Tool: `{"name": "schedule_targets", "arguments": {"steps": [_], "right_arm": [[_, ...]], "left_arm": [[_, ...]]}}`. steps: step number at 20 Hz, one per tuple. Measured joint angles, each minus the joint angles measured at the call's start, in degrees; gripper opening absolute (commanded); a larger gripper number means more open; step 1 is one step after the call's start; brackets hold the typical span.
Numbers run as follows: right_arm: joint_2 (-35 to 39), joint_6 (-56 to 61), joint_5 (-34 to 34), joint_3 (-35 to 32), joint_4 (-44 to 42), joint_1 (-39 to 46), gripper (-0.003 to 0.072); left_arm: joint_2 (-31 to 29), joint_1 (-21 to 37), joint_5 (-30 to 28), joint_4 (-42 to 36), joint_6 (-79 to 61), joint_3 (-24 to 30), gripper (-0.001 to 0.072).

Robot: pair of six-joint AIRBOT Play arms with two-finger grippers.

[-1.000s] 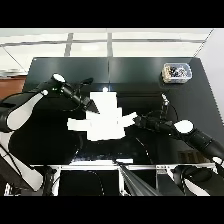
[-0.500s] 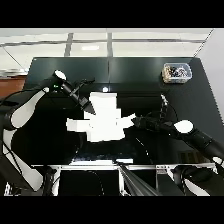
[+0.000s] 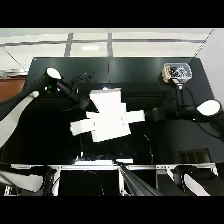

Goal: Fold the box and place the chain.

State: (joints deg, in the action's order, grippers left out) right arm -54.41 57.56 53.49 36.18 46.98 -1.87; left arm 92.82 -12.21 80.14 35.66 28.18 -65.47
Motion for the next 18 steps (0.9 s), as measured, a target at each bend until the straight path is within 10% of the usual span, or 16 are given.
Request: {"name": "schedule_targets", "arguments": {"steps": [6,18], "right_arm": [[0.11,-8.15,3.78,1.81,3.43,3.37,0.0704],[-2.16,-46.51,-5.55,-3.72,2.60,-17.42,0.0704]], "left_arm": [[-6.88,-5.66,-16.76,-3.48,-27.17,11.47,0.0028],[-5.88,-8.57,-26.14,3.43,-37.51,13.35,0.0027]]}}
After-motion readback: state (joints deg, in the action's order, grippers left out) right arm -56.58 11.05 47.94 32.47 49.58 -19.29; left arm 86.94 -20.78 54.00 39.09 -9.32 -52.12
